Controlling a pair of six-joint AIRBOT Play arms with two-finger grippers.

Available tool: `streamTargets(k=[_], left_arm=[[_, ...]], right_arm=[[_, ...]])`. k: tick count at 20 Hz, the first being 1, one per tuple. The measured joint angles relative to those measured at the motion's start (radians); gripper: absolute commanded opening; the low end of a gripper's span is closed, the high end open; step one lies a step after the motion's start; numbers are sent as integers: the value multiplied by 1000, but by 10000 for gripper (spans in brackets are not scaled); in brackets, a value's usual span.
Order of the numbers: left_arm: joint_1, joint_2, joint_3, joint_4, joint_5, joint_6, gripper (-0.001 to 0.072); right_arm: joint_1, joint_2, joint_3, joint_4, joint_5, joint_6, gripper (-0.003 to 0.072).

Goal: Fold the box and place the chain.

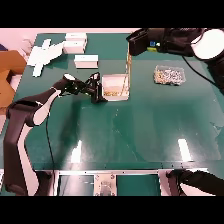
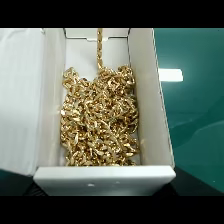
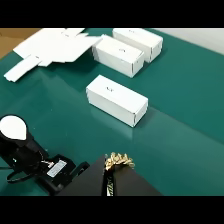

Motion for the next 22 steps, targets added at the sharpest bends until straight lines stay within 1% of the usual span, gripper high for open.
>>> streamTargets(k=[11, 12, 13, 14, 15, 16, 20, 21, 22], left_arm=[[0, 0, 0, 0, 0, 0, 529], [0, 0, 0, 0, 0, 0, 529], [0, 0, 0, 0, 0, 0, 529], [0, 0, 0, 0, 0, 0, 529], [0, 0, 0, 0, 0, 0, 529], [0, 0, 0, 0, 0, 0, 529], [0, 0, 0, 0, 0, 0, 529], [0, 0, 0, 0, 0, 0, 529], [0, 0, 0, 0, 0, 0, 529]], right_arm=[[0, -102, -173, 34, -22, 9, 8], [0, -114, -183, 41, -23, 9, 19], [0, -127, -190, 48, -23, 10, 130], [0, -137, -195, 54, -24, 10, 277], [0, -147, -198, 58, -25, 10, 338], [0, -155, -201, 62, -25, 10, 293], [-2, -168, -205, 69, -41, 8, 288], [-3, -166, -203, 69, -54, 6, 270], [-5, -164, -196, 69, -66, -2, 212]])
